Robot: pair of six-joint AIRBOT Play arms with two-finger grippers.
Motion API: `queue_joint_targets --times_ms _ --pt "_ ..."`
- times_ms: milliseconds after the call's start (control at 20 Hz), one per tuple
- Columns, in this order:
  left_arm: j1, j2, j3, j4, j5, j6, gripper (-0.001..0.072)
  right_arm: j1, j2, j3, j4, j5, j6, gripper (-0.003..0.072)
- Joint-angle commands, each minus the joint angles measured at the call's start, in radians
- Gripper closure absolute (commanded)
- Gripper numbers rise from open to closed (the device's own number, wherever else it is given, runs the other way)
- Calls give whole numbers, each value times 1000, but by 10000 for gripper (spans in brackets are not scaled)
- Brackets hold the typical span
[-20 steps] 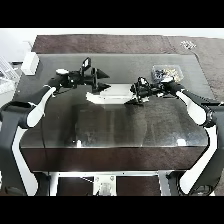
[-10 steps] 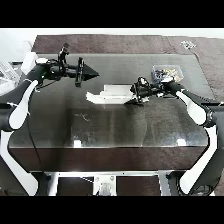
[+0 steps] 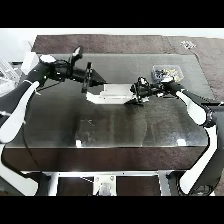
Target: Fold the box and place the chain.
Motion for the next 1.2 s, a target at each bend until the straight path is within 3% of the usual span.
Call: queue_joint_targets --times_ms 0,150,500,650,1150 --pt "-79 117 -147 75 320 72 694 0 0 0 0 0 0 104" --pt "-104 111 -198 66 286 86 693 0 0 0 0 0 0 104" --pt "-104 35 -253 21 429 127 693 0 0 0 0 0 0 104" --pt "-103 6 -253 -149 471 255 693 0 0 0 0 0 0 104" --pt "-103 -114 -104 -196 585 305 690 0 0 0 0 0 0 104"
